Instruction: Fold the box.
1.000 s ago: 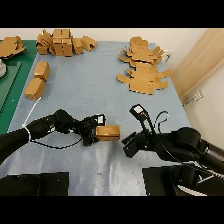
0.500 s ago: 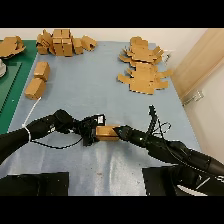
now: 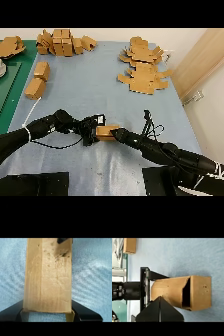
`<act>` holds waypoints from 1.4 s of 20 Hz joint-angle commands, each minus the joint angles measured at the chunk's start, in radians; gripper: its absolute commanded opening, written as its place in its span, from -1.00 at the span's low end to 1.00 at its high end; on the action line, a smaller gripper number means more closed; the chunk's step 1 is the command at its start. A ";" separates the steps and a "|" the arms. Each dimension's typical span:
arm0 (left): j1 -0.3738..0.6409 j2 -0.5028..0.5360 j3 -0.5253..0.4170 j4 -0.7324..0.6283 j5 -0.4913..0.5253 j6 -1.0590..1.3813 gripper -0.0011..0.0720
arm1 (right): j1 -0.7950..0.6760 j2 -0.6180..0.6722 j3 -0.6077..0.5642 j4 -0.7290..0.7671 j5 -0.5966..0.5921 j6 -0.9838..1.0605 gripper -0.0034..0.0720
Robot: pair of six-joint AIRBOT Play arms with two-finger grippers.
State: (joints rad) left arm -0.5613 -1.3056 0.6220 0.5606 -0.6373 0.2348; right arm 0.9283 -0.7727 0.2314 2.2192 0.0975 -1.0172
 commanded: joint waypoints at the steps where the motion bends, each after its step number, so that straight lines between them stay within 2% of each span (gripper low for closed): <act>1: 0.000 0.000 0.000 0.000 0.000 0.000 0.47 | 0.009 -0.021 -0.001 -0.013 0.006 0.007 -0.91; 6: 0.000 0.000 0.000 0.000 0.000 0.000 0.47 | 0.013 -0.063 -0.001 -0.013 -0.001 0.008 -0.91; 23: 0.000 0.000 0.000 0.000 0.000 0.000 0.47 | 0.038 -0.069 -0.027 -0.016 0.008 0.008 -0.91; 28: 0.000 0.000 0.000 0.000 0.000 0.000 0.47 | 0.038 0.011 -0.027 -0.018 0.004 0.006 -0.90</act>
State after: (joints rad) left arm -0.5613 -1.3056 0.6220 0.5606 -0.6373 0.2348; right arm 0.9661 -0.8062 0.2031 2.2028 0.0944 -1.0100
